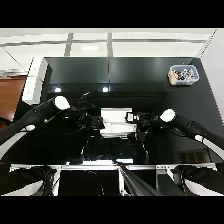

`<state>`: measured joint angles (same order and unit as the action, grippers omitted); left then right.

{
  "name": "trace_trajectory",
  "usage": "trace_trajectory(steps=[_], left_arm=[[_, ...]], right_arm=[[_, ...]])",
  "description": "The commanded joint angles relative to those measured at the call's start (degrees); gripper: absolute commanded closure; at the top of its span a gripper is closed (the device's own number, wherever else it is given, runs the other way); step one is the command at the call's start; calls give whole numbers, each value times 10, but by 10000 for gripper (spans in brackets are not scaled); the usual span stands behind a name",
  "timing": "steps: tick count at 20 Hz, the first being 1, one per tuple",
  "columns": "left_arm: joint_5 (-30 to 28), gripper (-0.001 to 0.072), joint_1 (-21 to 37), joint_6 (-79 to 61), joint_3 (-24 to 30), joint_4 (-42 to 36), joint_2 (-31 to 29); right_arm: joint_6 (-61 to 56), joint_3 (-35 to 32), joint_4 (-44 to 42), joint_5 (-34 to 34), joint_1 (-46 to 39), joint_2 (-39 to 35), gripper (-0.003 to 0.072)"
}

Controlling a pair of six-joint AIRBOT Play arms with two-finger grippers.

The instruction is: Fold the box and place the chain.

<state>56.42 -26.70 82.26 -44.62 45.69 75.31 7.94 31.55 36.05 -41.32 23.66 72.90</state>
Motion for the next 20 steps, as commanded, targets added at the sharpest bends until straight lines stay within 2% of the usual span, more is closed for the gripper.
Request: trace_trajectory(steps=[1,4,9,12,17,20], left_arm=[[-6,358,-4,11,-1,8,0],[-7,358,-8,42,-4,34,1],[-7,358,-64,159,-50,177,3],[-3,358,-96,220,-78,223,3],[43,358,-134,308,-103,292,8],[72,358,-155,344,-119,323,30]], right_arm=[[0,0,0,0,0,0,507],[0,0,0,0,0,0,507],[0,0,0,0,0,0,507],[0,0,0,0,0,0,507],[0,0,0,0,0,0,507],[0,0,0,0,0,0,507]])
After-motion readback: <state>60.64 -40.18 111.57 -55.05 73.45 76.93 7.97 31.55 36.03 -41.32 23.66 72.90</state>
